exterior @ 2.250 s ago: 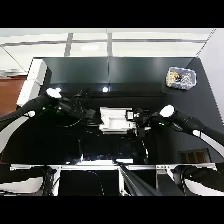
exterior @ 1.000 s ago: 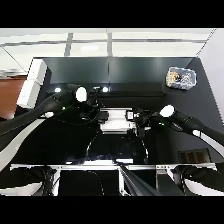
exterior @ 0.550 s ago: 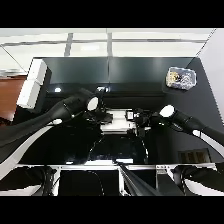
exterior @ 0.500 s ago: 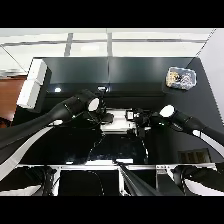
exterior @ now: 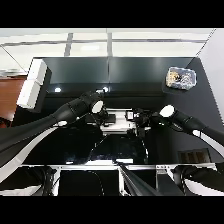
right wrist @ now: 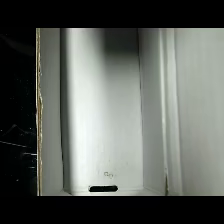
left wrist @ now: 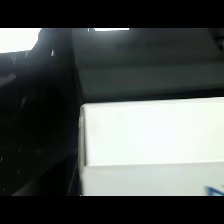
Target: Fold the box and place the chain.
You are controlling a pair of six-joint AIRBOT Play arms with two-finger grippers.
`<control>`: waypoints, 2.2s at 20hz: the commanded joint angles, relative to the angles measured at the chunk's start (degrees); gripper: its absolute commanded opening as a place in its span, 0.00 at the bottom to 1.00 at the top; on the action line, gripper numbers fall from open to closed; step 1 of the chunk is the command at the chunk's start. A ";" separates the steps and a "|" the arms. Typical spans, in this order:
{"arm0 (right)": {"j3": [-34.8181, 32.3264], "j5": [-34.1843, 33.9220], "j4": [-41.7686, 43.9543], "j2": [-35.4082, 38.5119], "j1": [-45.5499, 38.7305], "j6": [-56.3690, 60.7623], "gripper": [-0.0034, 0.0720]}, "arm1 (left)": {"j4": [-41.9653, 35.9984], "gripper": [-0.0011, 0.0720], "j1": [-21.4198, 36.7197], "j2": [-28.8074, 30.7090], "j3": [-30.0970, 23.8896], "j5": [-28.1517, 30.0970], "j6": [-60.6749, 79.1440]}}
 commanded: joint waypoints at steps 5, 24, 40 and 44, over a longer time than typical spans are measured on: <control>0.00 0.02 0.02 0.02 0.04 0.02 0.24 | 1.09 0.40 0.09 -0.98 0.39 -1.79 -2.51; 0.00 0.00 0.02 0.02 0.04 0.02 0.24 | 1.60 0.61 0.09 -1.07 1.75 0.61 -2.51; 0.02 -0.13 1.09 0.02 0.09 0.04 0.24 | 1.11 0.05 -0.02 -1.66 1.73 -1.79 -1.79; 0.02 4.07 -0.63 0.09 0.04 0.02 0.24 | 1.07 0.05 -0.02 -1.66 1.73 -2.10 -0.59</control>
